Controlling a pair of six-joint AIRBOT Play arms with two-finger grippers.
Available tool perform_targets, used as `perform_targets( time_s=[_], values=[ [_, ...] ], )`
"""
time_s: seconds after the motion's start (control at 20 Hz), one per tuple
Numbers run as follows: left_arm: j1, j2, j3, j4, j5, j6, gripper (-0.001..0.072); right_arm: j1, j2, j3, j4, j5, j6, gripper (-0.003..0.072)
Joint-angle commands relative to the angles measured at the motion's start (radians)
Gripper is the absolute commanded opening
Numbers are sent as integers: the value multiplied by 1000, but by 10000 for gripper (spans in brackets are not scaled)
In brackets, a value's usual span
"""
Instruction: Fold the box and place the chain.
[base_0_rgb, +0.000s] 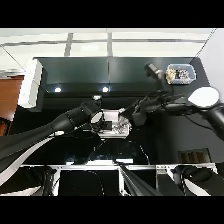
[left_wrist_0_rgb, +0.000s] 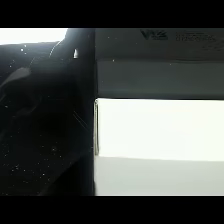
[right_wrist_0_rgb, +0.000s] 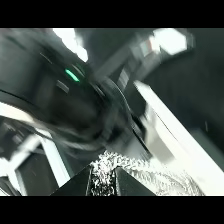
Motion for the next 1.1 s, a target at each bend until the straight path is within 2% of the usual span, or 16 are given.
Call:
perform_targets(
  time_s=[0.0,0.05,0.2,0.3,0.35,0.45,0.5,0.65,0.75,0.85,1.05],
  values=[
    [0,-1,0,0,0,0,30,12,-62,-18,-160,-32,96,416],
    [0,-1,0,0,-2,0,30,-18,-56,-14,-183,4,95,452],
    [0,-1,0,0,-1,0,30,-170,-26,-10,-269,158,87,451],
    [0,-1,0,0,-2,0,30,-246,-23,-53,-356,185,62,451],
    [0,-1,0,0,-3,0,30,-257,-23,-100,-357,150,12,451],
    [0,-1,0,0,-3,0,30,-234,-23,-225,-315,-12,-145,473],
    [-1,-1,0,0,-3,0,30,-205,-23,-278,-304,-106,-237,720],
    [-1,-1,0,0,-21,0,30,-62,-25,-367,-301,-379,-548,720],
    [-1,-1,0,0,-30,0,30,27,-40,-376,-300,-479,-784,720],
    [-1,-1,0,0,-30,0,30,31,-90,-353,-194,-478,-864,720],
    [-1,-1,0,0,-29,0,30,22,-168,-340,37,-441,-1161,720]
  ],
)
